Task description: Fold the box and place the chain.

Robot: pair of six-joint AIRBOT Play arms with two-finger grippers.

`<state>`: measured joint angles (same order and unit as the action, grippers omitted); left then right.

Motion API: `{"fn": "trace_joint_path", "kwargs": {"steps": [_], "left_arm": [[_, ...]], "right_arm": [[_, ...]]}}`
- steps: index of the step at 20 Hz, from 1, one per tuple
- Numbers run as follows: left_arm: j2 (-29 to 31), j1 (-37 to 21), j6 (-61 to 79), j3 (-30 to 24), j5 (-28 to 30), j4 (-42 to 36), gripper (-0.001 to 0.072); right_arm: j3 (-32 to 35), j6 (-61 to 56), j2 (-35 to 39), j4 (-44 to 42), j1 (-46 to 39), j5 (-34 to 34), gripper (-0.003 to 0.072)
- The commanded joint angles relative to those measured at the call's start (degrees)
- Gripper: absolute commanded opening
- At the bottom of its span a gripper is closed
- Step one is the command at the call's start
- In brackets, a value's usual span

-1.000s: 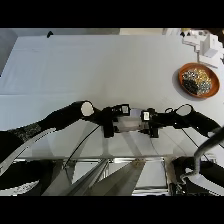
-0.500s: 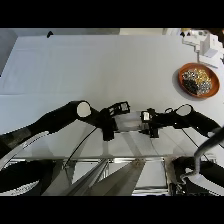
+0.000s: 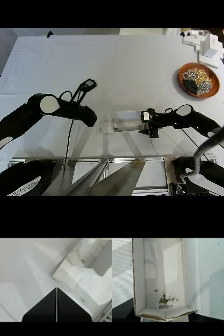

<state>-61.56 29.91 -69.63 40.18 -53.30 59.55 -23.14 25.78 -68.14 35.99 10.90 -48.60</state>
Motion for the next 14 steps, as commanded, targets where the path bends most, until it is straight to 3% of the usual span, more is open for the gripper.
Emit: {"fn": "trace_joint_path", "kwargs": {"steps": [1, 3, 8, 14], "left_arm": [[1.0, -5.4, -8.4, -7.6, 3.0, -5.6, 0.0002], [-0.7, -6.0, -8.3, -10.1, 5.0, -11.6, 0.0003], [-10.0, -4.2, -0.5, -10.3, 6.0, -24.1, 0.0007], [-14.7, -0.9, 0.7, -10.3, 7.5, -26.8, 0.0005]], "right_arm": [[0.0, 0.0, 0.0, 0.0, 0.0, 0.0, 0.034], [0.0, 0.0, 0.0, 0.0, 0.0, 0.0, 0.0339], [0.0, 0.0, 0.0, 0.0, 0.0, 0.0, 0.034], [0.0, 0.0, 0.0, 0.0, 0.0, 0.0, 0.0339]]}}
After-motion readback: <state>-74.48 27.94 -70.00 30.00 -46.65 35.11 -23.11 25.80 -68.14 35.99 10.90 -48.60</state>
